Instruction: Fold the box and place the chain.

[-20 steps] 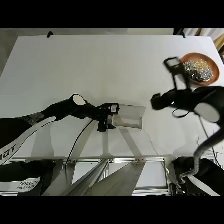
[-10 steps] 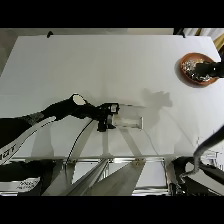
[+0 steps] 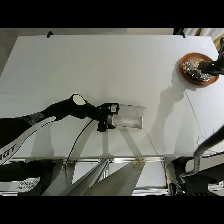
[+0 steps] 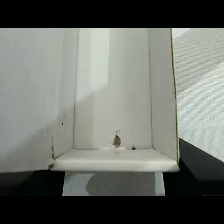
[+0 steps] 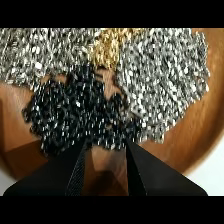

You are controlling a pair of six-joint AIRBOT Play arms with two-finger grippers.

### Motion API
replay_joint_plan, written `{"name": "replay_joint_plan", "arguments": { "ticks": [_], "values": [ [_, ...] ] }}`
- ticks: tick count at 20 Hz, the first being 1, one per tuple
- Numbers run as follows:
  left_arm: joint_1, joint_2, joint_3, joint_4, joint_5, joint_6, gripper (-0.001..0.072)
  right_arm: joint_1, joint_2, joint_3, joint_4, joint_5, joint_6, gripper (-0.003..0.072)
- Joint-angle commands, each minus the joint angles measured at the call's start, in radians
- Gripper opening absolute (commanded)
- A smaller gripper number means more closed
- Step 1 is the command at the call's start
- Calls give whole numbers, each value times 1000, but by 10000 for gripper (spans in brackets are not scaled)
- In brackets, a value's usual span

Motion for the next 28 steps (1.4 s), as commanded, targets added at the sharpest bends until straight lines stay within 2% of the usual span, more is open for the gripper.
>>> {"name": "replay_joint_plan", "arguments": {
  "ticks": [1, 8, 11, 13, 14, 18, 21, 28],
  "values": [
    [0, 0, 0, 0, 0, 0, 273, -6, -111, 109, 37, 5, -12, 275],
    [0, 0, 0, 0, 0, 0, 273, -6, -169, 117, 68, 2, -12, 262],
    [0, 0, 0, 0, 0, 0, 273, -6, -169, 117, 68, 1, -12, 155],
    [0, 0, 0, 0, 0, 0, 273, -6, -169, 117, 68, 4, -12, 45],
    [0, 0, 0, 0, 0, 0, 273, -6, -168, 117, 68, 12, -12, 14],
    [0, 0, 0, 0, 0, 0, 273, -6, -115, 117, 61, 58, -13, 15],
    [0, 0, 0, 0, 0, 0, 273, -5, -16, 117, 56, 121, -81, 15],
    [0, 0, 0, 0, 0, 0, 273, -6, 203, 116, 155, 422, -241, 14]
  ]
}}
